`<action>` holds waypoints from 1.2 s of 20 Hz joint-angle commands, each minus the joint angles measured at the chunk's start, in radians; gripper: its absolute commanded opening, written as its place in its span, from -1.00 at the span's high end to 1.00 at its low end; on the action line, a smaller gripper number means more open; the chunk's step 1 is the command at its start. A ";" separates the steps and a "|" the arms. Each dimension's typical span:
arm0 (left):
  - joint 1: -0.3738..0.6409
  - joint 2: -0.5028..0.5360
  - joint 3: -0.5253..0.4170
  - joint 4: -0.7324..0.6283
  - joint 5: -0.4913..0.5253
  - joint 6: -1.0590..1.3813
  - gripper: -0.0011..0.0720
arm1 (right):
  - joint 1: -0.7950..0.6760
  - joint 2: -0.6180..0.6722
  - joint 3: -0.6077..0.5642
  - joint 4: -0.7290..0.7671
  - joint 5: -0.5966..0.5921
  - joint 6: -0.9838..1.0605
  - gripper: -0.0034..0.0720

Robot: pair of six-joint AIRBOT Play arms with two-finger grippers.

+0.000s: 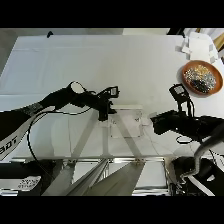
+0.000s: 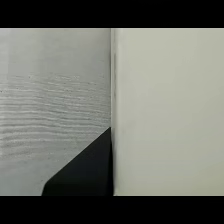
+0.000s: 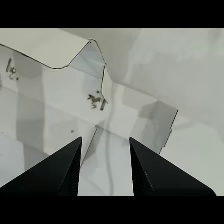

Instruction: Fold the box and place the chain.

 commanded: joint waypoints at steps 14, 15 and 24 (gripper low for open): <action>-0.001 -0.014 0.000 0.004 0.004 0.035 0.94 | 0.001 0.000 -0.001 0.006 0.031 -0.251 0.01; -0.001 -0.014 0.000 0.003 0.004 0.035 0.95 | 0.001 0.000 -0.001 0.006 0.031 -0.281 0.01; -0.001 -0.014 0.000 0.002 0.004 0.034 0.94 | 0.001 -0.001 -0.018 0.112 0.028 -0.612 0.01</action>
